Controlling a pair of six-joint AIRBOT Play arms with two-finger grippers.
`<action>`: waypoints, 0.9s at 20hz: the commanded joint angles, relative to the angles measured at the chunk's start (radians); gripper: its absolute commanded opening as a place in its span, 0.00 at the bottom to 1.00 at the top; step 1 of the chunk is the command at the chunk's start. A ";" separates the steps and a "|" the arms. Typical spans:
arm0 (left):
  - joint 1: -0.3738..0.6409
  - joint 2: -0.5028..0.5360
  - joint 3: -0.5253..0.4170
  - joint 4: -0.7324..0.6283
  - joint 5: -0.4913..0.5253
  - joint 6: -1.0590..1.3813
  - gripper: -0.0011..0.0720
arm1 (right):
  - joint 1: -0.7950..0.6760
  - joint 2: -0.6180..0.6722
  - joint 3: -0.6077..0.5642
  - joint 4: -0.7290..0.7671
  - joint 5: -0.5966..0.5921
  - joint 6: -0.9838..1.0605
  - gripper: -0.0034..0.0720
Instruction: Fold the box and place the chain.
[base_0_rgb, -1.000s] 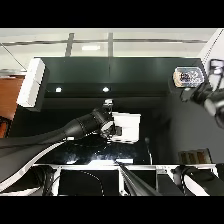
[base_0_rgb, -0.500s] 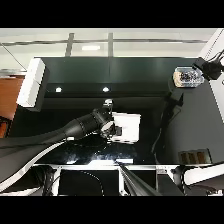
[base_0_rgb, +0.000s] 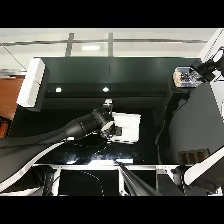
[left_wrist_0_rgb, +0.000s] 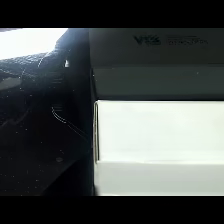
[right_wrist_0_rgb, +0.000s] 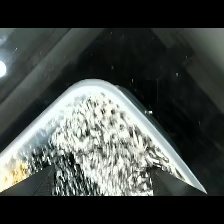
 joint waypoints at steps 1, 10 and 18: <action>0.001 0.000 0.000 0.000 0.000 0.000 0.05 | -0.002 -0.036 0.014 -0.012 -0.009 0.028 0.81; 0.001 0.000 0.000 0.000 0.001 0.000 0.05 | -0.019 0.046 0.158 0.056 0.164 -0.203 0.10; 0.001 0.000 0.000 0.000 0.006 0.000 0.05 | -0.028 0.423 0.158 0.219 0.313 -0.419 0.09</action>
